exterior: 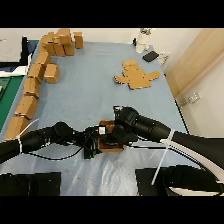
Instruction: Fold the box.
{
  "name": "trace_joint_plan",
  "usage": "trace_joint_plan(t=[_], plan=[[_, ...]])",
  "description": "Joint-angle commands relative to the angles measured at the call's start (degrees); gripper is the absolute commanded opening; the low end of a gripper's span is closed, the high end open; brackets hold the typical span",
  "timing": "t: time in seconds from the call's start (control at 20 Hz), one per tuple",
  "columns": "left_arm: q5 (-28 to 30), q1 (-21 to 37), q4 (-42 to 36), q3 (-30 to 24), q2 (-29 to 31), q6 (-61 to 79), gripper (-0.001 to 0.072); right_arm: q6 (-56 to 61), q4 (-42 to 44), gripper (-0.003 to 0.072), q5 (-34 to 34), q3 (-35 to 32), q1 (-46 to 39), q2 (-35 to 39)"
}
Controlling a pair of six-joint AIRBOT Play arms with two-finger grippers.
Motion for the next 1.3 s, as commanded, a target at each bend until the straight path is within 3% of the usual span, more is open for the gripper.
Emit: trace_joint_plan(t=[0.0,0.15,0.25,0.3,0.35,0.45,0.6,0.7,0.8,0.9,1.0,1.05,1.25], plan=[[0.0,0.0,0.0,0.1,0.0,0.0,0.0523,0.0,-0.9,0.0448,-5.6,2.4,-0.2,1.9],[0.0,0.0,0.0,0.1,0.0,0.0,0.0523,0.0,-1.0,0.0447,-9.9,2.8,-0.2,5.0],[0.0,0.0,0.0,0.1,0.0,0.0,0.0524,0.0,-1.0,0.0337,-10.3,2.8,-0.2,8.8],[0.0,0.0,0.0,0.1,0.0,0.0,0.0523,0.0,-1.0,0.0333,-10.1,2.8,-0.2,11.1],[0.0,0.0,0.0,0.1,0.0,0.0,0.0524,0.0,-1.6,0.0258,-10.1,2.8,-0.2,13.7],[0.0,0.0,0.0,0.1,0.0,0.0,0.0523,-0.8,-5.5,0.0018,-10.6,2.0,-3.5,17.5],[0.0,0.0,0.0,0.1,0.0,0.0,0.0523,-14.8,-6.6,0.0003,-6.3,-1.7,-18.8,17.6],[0.0,0.0,0.0,0.1,0.0,0.0,0.0523,-34.8,6.2,0.0003,4.7,-4.2,-33.2,12.8],[0.0,0.0,0.0,0.1,0.0,0.0,0.0523,-59.9,30.0,0.0003,10.7,-4.3,-45.9,4.2],[0.0,0.0,0.0,0.1,0.0,0.0,0.0524,-78.2,52.3,0.0002,7.3,-3.0,-52.2,-5.0],[0.0,0.0,0.0,0.1,0.0,0.0,0.0523,-87.7,66.9,0.0002,-2.1,-1.6,-52.3,-11.7],[0.0,0.0,0.0,0.1,0.0,0.0,0.0523,-91.6,69.8,0.0002,-5.0,-1.5,-50.6,-13.2],[0.0,0.0,0.0,0.1,0.0,0.0,0.0524,-96.9,67.1,0.0003,-4.7,-3.8,-41.4,-9.8]])
